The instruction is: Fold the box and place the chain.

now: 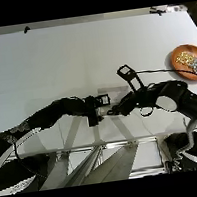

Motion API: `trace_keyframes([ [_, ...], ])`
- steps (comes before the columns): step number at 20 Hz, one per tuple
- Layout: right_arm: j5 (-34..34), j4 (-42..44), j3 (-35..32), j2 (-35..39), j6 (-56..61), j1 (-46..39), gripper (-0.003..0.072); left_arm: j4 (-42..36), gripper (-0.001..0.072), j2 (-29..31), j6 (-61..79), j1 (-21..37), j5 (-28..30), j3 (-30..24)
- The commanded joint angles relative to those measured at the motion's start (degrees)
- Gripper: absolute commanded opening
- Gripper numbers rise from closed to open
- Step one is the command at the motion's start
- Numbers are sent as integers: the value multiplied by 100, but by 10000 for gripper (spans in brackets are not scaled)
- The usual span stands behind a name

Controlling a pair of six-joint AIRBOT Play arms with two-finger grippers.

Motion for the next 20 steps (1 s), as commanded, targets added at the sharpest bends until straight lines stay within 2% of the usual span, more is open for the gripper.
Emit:
trace_keyframes([
  [1,157,37,2,-601,-2,9,12,2,138,0,2,2,0,0],
  [5,153,254,2,-1064,-4,26,12,2,138,0,0,2,0,0],
  [10,-2,352,4,-1143,-2,24,27,2,138,0,2,2,2,0],
  [12,-186,592,4,-1128,-90,24,120,2,138,0,2,2,2,0],
  [14,-223,730,4,-1104,-286,24,368,2,138,0,0,2,2,0],
  [16,-190,621,4,-1014,-284,0,361,2,138,0,0,2,2,0],
  [17,-208,516,4,-925,-280,0,341,2,138,0,2,2,2,0],
  [18,-256,358,4,-758,-273,0,284,2,138,0,2,2,2,0],
  [20,-308,61,4,-341,-234,0,276,2,138,0,2,2,2,0],
])
